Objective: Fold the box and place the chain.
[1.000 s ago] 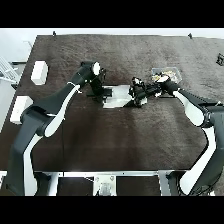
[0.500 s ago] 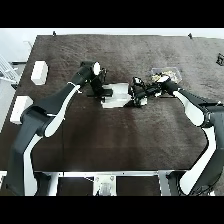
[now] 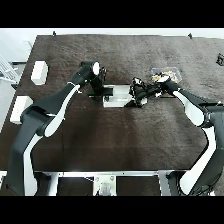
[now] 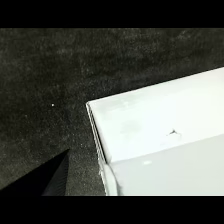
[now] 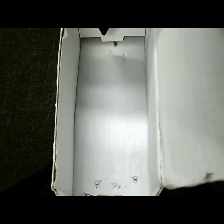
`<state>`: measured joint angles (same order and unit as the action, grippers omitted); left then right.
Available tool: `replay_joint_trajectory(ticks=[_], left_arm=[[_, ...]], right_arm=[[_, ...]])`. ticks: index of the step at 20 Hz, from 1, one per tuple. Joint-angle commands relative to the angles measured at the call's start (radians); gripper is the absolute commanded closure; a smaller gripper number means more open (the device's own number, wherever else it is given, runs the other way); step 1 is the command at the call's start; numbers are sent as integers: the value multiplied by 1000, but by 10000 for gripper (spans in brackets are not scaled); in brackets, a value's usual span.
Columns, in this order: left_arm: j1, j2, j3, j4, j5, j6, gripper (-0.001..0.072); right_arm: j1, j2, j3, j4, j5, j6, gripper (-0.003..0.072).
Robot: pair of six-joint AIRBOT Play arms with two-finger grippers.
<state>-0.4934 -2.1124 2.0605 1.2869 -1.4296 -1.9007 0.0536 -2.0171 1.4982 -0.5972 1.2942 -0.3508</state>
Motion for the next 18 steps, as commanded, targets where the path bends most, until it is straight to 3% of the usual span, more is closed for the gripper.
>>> replay_joint_trajectory(ticks=[1,2,3,9,14,18], left_arm=[[-1,4,1,-1,0,26,225],[0,6,1,-11,0,53,106],[0,10,1,-21,0,70,42],[6,73,2,-37,-38,265,41],[8,163,0,71,-170,428,41],[13,188,-1,162,-177,593,63]], right_arm=[[1,0,0,5,4,2,169],[1,0,0,5,4,2,169],[1,0,0,5,4,2,169],[1,0,0,5,4,2,169],[1,0,0,5,4,2,169],[1,0,0,5,4,2,169]])
